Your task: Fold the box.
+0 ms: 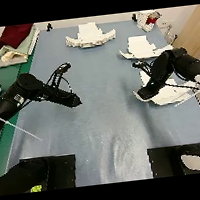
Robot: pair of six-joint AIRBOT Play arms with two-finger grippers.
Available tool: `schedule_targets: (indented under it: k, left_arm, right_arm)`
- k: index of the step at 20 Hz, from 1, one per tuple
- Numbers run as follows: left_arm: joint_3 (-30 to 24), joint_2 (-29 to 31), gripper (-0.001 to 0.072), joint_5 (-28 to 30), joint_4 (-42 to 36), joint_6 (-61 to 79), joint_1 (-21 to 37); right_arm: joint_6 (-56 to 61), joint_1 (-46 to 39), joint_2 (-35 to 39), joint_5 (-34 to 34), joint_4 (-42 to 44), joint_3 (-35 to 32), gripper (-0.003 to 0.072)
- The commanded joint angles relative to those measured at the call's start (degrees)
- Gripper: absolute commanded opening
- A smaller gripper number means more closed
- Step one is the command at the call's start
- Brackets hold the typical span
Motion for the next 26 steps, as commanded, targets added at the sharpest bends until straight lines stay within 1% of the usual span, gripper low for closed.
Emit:
schedule_targets:
  k: [1,12,13,15,17,19,20,21,23,25,26]
  left_arm:
    - [-0.1,-0.1,0.0014,0.0,0.0,0.1,0.0]
    - [-0.1,-0.2,0.0015,0.0,-0.1,0.0,0.0]
    - [-0.1,-0.2,0.0014,0.0,-0.1,0.1,0.0]
    - [-0.1,-0.2,0.0015,0.0,-0.2,0.0,0.0]
    - [-0.1,-0.2,0.0015,0.0,-0.2,0.0,0.0]
    - [-0.1,-0.2,0.0014,0.0,-0.6,0.0,0.0]
    - [-0.1,-0.2,0.0014,0.0,-0.9,0.0,0.0]
    - [-0.1,-0.2,0.0014,0.0,-1.1,0.0,0.0]
    - [-0.1,-0.2,0.0015,0.2,-2.9,0.0,0.0]
    - [-0.1,-0.2,0.0014,1.4,-5.1,0.0,-0.1]
    - [-0.1,-0.2,0.0015,2.0,-6.3,0.0,-0.1]
  right_arm:
    - [0.0,0.0,0.0,0.2,0.0,0.0,0.0039]
    - [0.0,0.0,-0.1,0.0,0.0,0.0,0.0039]
    - [0.0,0.0,-0.1,0.3,0.0,0.0,0.0039]
    - [0.0,0.0,-0.1,4.0,0.1,0.0,0.0039]
    - [1.4,0.0,-0.1,6.0,4.1,0.0,0.0039]
    - [2.6,0.0,-0.1,6.1,10.3,0.0,0.0039]
    - [2.7,0.0,-0.1,6.4,11.6,0.0,0.0039]
    - [3.5,0.0,-0.1,7.3,11.9,0.0,0.0039]
    - [9.0,0.0,-0.1,8.2,12.1,0.0,0.0039]
    - [12.8,0.0,-0.1,9.9,12.3,0.0,0.0039]
    - [17.1,-0.2,-0.1,10.8,11.1,0.1,0.0041]
